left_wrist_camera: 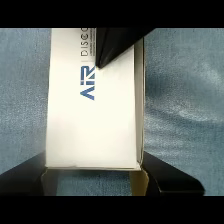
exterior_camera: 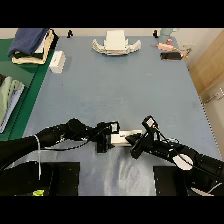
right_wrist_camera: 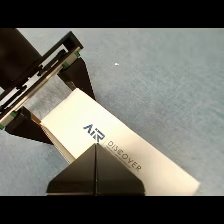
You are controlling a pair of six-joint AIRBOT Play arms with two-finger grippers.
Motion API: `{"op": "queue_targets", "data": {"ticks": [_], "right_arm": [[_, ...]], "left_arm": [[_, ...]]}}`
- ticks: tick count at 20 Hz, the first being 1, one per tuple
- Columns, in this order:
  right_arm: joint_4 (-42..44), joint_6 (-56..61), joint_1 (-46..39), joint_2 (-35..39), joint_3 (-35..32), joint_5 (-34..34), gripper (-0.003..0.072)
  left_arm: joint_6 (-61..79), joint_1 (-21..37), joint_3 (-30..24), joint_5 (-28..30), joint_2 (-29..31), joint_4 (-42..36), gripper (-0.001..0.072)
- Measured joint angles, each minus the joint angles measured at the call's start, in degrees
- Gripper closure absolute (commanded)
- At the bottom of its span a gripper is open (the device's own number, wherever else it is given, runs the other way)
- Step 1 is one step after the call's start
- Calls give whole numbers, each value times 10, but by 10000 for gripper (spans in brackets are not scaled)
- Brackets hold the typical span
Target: Fold the box.
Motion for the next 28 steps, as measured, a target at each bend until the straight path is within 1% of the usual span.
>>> {"op": "queue_targets", "data": {"ticks": [5,12,15,19,23,28], "right_arm": [[3,23,1,-28,-1,-5,682],[2,30,2,-28,-1,-6,682],[0,32,1,-12,2,12,681],[-12,32,0,30,4,39,681],[-30,32,-5,52,6,30,681],[-53,31,-8,59,7,27,682]], "left_arm": [[0,0,0,0,0,0,245],[0,0,0,0,0,0,245],[2,0,0,0,0,0,245],[2,0,0,-1,0,0,245],[1,0,0,1,0,0,245],[1,0,0,0,0,0,245]]}}
